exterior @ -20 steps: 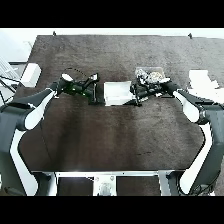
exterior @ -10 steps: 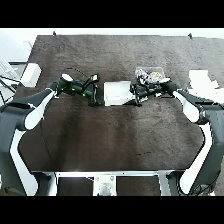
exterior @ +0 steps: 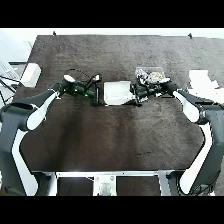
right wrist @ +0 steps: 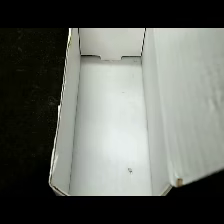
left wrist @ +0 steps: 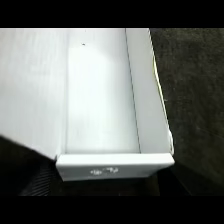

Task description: Fold the box and place the chain.

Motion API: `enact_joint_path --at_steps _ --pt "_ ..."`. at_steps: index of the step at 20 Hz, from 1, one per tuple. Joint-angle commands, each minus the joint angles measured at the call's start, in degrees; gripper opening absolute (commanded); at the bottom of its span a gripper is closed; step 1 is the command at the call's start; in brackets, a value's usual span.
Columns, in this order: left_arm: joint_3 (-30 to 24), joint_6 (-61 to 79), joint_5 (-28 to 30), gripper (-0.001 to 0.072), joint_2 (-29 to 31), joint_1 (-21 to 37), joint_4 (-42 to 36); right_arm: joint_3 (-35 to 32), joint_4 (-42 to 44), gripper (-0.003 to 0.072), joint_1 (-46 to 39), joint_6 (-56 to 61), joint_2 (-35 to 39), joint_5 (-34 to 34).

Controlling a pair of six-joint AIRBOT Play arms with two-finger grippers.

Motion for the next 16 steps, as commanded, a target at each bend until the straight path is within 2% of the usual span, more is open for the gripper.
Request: enact_joint_path --at_steps 1,12,16 --pt "0.07 1.68 1.84 0.072 -0.81 -0.74 -2.19 0.0 0.0 0.0583 -0.02 -0.02 0.02 0.09" --pt "0.07 3.45 4.0 0.072 -0.98 -1.38 -2.82 0.0 -0.02 0.0583 -0.02 -0.02 0.02 0.07" --pt "0.13 5.18 4.0 0.072 -2.14 -1.57 -5.29 0.0 -0.02 0.0583 -0.02 -0.04 0.02 0.09"
